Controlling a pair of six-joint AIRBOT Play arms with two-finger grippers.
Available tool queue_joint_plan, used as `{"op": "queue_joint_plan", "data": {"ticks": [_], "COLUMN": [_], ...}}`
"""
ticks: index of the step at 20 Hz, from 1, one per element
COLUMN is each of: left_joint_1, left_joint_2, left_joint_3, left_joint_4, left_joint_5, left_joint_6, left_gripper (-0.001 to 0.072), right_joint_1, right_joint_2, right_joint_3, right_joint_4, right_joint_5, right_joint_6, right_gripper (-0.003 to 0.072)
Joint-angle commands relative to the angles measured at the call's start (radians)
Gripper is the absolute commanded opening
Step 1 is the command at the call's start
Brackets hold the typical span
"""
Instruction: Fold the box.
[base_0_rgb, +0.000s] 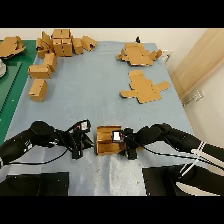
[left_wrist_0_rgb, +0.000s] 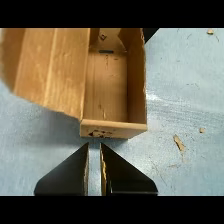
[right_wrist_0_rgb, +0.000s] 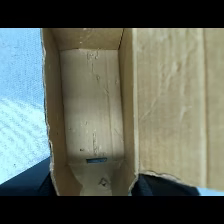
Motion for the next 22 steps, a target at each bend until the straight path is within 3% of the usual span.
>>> {"op": "queue_joint_plan", "data": {"ticks": [1, 5, 6, 7, 11, 15, 18, 22], "left_joint_1": [0.052, 0.050, 0.050, 0.050, -0.002, -0.114, -0.116, -0.125], "left_joint_2": [-0.011, -0.011, -0.011, -0.011, -0.010, -0.011, -0.010, -0.011], "left_joint_3": [0.010, 0.010, 0.010, 0.010, 0.011, 0.011, 0.011, 0.011], "left_joint_4": [0.021, 0.018, 0.012, -0.016, -0.125, -0.043, 0.037, 0.045], "left_joint_5": [-0.059, -0.061, -0.059, -0.058, -0.072, 0.024, 0.027, 0.022], "left_joint_6": [-0.024, -0.029, -0.031, -0.058, -0.120, -0.142, -0.169, -0.167], "left_gripper": [0.0134, 0.0139, 0.0453, 0.0695, 0.0702, 0.0702, 0.0702, 0.0702], "right_joint_1": [0.001, 0.001, 0.001, 0.001, 0.000, 0.000, 0.001, 0.001], "right_joint_2": [-0.001, -0.001, -0.001, -0.001, -0.001, -0.001, -0.001, -0.001], "right_joint_3": [0.000, 0.000, 0.000, 0.000, 0.000, 0.000, 0.000, 0.000], "right_joint_4": [0.000, 0.000, 0.000, 0.000, -0.008, -0.007, -0.007, -0.007], "right_joint_5": [-0.001, 0.000, 0.000, 0.000, 0.001, 0.000, 0.000, 0.000], "right_joint_6": [0.000, 0.000, 0.000, 0.000, 0.000, 0.000, 0.000, 0.000], "right_gripper": [0.0512, 0.0512, 0.0512, 0.0512, 0.0512, 0.0512, 0.0512, 0.0512]}}
